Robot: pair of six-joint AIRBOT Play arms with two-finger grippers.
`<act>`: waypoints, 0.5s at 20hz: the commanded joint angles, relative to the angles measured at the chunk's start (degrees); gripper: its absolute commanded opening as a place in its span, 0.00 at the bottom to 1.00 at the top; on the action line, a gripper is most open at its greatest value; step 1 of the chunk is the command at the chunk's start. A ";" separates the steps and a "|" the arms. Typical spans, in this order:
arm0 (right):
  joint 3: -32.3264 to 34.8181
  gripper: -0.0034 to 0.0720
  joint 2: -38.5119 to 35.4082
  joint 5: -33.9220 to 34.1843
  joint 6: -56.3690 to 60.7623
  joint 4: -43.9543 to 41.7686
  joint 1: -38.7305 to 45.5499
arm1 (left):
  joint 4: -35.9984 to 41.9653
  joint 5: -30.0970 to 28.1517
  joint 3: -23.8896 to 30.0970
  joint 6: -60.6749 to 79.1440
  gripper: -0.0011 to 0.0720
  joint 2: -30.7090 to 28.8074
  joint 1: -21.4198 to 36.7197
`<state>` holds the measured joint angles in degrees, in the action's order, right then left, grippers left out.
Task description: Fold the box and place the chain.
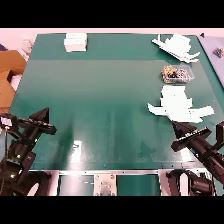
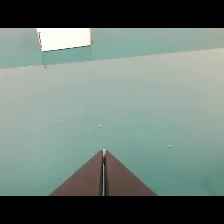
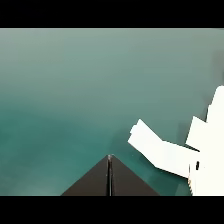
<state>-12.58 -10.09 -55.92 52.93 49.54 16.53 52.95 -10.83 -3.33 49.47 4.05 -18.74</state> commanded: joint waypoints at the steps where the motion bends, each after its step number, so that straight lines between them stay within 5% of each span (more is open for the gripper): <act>1: 0.02 0.06 -0.04 -0.02 0.02 0.00 0.00 | -0.02 -0.02 0.02 0.02 0.04 -0.04 -0.02; 6: 0.02 0.06 -0.02 0.50 3.52 0.37 0.00 | -0.02 -0.02 0.02 0.02 0.04 -0.04 -0.02; 10: 0.02 0.06 0.00 8.15 13.27 5.20 0.00 | -0.02 -0.02 0.02 0.02 0.04 -0.04 -0.02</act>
<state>-12.58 -10.09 -52.75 59.48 51.48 16.53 52.93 -10.83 -3.33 49.47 4.05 -18.74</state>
